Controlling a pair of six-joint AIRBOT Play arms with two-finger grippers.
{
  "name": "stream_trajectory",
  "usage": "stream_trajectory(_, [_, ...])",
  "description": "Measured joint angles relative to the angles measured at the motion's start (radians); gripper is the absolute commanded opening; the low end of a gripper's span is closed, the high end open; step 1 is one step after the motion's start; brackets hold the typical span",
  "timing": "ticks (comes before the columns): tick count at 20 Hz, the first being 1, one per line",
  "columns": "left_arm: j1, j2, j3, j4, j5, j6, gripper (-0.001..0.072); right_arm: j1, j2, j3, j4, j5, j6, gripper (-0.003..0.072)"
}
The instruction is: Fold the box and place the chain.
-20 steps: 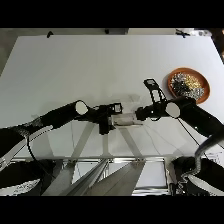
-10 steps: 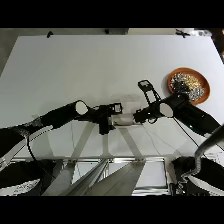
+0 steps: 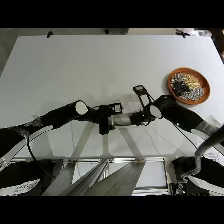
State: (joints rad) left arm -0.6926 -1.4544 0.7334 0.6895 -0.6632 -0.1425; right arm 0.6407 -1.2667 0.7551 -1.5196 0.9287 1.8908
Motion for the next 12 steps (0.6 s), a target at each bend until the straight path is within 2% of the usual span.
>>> stream_trajectory(4, [0.000, 0.000, 0.000, 0.000, 0.000, 0.000, 0.0135, 0.001, -0.022, 0.000, -0.001, -0.018, 0.017, 0.0404])
stream_trajectory(10, [0.000, 0.000, 0.000, 0.000, 0.000, 0.000, 0.0135, 0.001, -0.029, 0.000, 0.001, -0.026, 0.044, 0.0268])
stream_trajectory(12, [0.000, 0.000, 0.000, 0.000, 0.000, 0.000, 0.0135, 0.002, -0.029, 0.000, 0.002, -0.026, 0.056, 0.0265])
